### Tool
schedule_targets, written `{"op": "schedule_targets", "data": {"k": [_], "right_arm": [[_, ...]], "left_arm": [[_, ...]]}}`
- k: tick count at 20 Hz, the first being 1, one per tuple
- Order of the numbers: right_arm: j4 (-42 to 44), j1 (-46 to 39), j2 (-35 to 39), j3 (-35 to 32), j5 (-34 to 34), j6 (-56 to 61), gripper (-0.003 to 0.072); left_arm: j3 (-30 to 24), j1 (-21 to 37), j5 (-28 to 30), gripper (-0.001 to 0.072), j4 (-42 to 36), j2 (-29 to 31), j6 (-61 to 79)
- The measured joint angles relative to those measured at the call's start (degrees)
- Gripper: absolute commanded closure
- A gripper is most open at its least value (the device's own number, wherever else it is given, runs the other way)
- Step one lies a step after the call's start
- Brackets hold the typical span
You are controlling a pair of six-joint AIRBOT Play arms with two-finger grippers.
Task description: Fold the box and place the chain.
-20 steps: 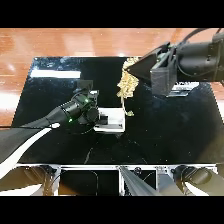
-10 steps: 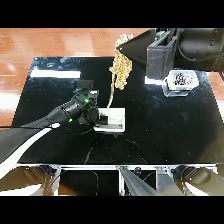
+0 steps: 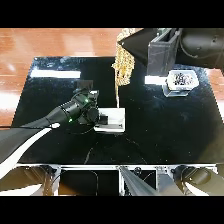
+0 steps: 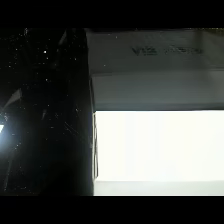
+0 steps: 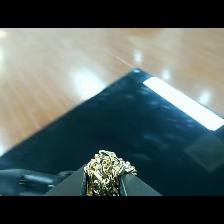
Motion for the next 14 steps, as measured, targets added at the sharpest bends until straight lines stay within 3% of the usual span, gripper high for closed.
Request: {"op": "schedule_targets", "data": {"k": [9, 14], "right_arm": [[-11.7, -0.1, 0.5, 1.3, 5.2, 4.1, 0.0652], [-12.9, -0.1, 1.5, 3.0, 10.6, 5.0, 0.0652]], "left_arm": [[0.0, 0.0, 0.0, 0.0687, 0.0, 0.0, 0.0], [0.0, 0.0, -0.1, 0.0687, 0.1, 0.0, 0.0]]}}
